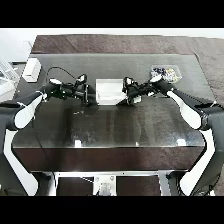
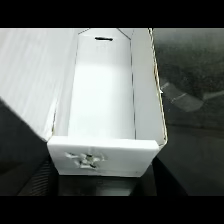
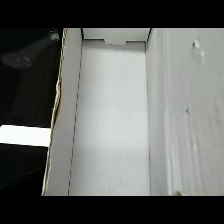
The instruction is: Fold the box and place the chain.
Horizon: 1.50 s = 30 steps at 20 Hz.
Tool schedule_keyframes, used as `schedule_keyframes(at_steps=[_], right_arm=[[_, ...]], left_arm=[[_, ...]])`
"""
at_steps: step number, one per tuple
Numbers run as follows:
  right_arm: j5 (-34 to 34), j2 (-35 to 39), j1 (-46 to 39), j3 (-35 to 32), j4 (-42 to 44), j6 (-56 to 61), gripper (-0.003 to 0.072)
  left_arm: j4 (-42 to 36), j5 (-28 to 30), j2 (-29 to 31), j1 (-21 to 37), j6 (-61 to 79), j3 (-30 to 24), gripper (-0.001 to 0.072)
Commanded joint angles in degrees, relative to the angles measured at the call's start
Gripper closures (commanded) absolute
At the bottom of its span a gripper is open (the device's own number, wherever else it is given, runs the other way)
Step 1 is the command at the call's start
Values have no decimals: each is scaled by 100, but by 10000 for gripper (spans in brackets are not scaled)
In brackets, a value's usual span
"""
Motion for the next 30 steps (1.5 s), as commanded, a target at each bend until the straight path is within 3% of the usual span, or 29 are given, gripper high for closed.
schedule_keyframes(at_steps=[1,19,30], right_arm=[[9,4,4,-2,0,-2,100],[9,4,4,-2,-2,-2,100],[9,4,4,-2,0,-2,100]], left_arm=[[-63,81,-17,-20,317,0,-11],[-673,109,-234,-92,706,2,-11],[-275,258,-267,-90,745,83,-11]])
